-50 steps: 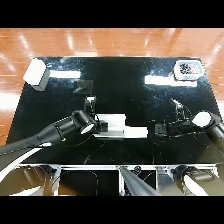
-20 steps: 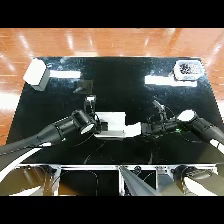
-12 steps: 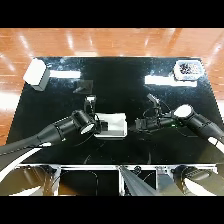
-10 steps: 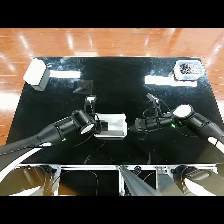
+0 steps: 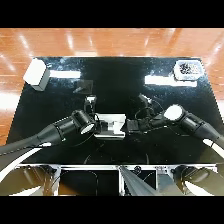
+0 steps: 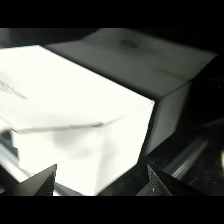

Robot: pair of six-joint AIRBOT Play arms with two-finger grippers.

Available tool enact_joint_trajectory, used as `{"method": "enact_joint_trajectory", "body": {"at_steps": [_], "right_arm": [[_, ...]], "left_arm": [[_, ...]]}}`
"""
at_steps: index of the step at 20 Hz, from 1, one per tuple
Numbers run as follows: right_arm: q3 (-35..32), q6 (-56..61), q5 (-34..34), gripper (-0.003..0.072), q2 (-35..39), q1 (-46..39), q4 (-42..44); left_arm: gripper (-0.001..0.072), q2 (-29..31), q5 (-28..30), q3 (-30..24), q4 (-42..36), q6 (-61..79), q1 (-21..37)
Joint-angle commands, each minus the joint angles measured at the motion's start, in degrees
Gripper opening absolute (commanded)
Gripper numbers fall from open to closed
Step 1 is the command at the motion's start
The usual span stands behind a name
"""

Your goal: Fold the box and place the chain.

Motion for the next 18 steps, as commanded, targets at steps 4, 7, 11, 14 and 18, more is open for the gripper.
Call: {"method": "enact_joint_trajectory", "body": {"at_steps": [4,7,11,14,18], "right_arm": [[9.03,40.41,-4.2,0.0696,-0.46,14.86,-37.44],[10.69,45.86,-1.7,0.0641,-2.47,17.4,-41.86],[10.88,47.5,-1.68,0.0641,-5.16,19.21,-41.9],[12.17,48.48,-1.38,0.064,-6.97,20.24,-42.88],[17.25,51.74,4.04,0.064,-10.71,23.28,-49.55]], "left_arm": [[0.0022,-0.04,0.04,0.04,0.0,-0.02,-0.02],[0.0022,-0.04,0.02,0.04,0.02,-0.02,-0.02],[0.0022,-0.04,-0.02,0.04,0.02,0.07,-0.02],[0.0022,-0.04,0.0,0.04,0.02,0.07,-0.02],[0.0022,-0.04,-0.02,0.04,0.02,0.07,-0.02]]}}
